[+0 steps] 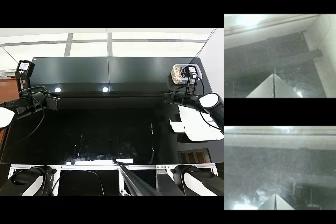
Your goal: Fold the box and place the chain.
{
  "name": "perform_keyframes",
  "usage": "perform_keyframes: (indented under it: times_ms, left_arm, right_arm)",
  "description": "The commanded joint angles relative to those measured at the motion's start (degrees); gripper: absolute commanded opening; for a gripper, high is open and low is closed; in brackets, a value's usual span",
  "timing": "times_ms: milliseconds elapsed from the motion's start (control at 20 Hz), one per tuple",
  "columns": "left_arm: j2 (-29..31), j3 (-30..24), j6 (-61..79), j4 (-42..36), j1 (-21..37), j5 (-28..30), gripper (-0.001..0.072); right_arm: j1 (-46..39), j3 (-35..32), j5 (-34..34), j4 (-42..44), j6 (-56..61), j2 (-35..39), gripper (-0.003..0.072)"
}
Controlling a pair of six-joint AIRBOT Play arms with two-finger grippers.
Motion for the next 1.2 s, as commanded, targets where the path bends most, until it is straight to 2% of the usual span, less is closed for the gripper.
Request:
perform_keyframes:
  times_ms: [0,550,800,850,900,950,1050,1150]
  left_arm:
    - [-0.04,-0.02,0.0,0.02,-0.04,0.02,0.0027]
    - [-0.04,-0.02,0.0,0.02,-0.04,0.02,0.0028]
    - [-0.07,-0.02,0.0,0.0,-0.04,0.48,0.0028]
    - [-0.15,-0.02,0.02,0.0,-0.07,3.21,0.0028]
    - [-0.33,-0.02,0.02,0.02,-0.04,7.02,0.0028]
    - [-0.46,-0.02,0.02,0.04,0.0,9.92,0.0028]
    - [-0.61,-0.02,-0.13,-1.05,-0.07,14.64,0.0028]
    - [-0.96,-0.02,-0.11,-5.29,-0.07,16.72,0.003]
  right_arm:
    - [-0.02,0.0,0.02,0.02,0.0,-0.02,0.0015]
    - [0.0,0.0,0.02,0.33,0.02,-0.02,0.0015]
    - [0.0,0.0,-0.04,9.88,-0.02,-0.02,0.0015]
    - [-0.02,0.0,-1.46,9.51,0.0,-0.02,0.0022]
    - [-0.68,0.02,-2.89,8.61,0.0,-0.02,0.0252]
    - [-2.08,0.37,-3.32,6.64,0.0,-0.02,0.072]
    - [-6.99,2.34,-2.45,-1.07,0.55,-0.02,0.072]
    - [-15.87,4.55,-4.46,-10.78,6.23,-0.24,0.072]
